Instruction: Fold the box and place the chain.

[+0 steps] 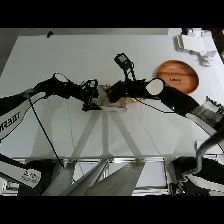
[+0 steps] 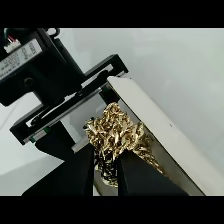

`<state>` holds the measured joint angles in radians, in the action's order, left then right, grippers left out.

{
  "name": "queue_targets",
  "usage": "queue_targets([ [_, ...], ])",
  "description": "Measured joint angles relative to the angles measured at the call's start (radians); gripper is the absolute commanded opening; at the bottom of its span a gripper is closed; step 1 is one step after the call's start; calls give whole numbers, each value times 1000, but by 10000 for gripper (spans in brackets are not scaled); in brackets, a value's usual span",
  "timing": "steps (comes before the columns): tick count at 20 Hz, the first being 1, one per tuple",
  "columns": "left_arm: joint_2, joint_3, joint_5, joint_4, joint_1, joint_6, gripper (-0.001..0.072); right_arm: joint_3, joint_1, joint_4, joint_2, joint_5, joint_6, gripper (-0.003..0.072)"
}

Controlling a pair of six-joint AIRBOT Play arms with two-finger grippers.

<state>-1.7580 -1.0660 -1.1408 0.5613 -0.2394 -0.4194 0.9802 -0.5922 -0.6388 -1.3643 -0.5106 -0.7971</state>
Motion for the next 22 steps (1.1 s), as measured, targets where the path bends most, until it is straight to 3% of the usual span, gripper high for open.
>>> queue_targets([
  [6, 0, 0, 0, 0, 0, 0, 208, 0, -6, -92, -28, 8, 12, 13],
  [7, 0, 0, 0, 0, 0, 0, 208, 0, -7, -118, -29, 8, 12, 78],
  [8, 0, 0, 0, 0, 0, 0, 208, 0, -7, -142, -30, 6, 11, 196],
  [9, 0, 0, 0, 0, 0, 0, 208, 0, -7, -160, -30, 2, 11, 238],
  [16, 0, 0, 0, 0, 0, 0, 208, 0, 67, -214, 39, -146, 72, 320],
  [19, 0, 0, 0, 0, 0, 0, 208, 0, 192, -219, 95, -272, 173, 436],
  [22, 0, 0, 0, 0, 0, 0, 208, 0, 337, -229, 107, -403, 317, 477],
])
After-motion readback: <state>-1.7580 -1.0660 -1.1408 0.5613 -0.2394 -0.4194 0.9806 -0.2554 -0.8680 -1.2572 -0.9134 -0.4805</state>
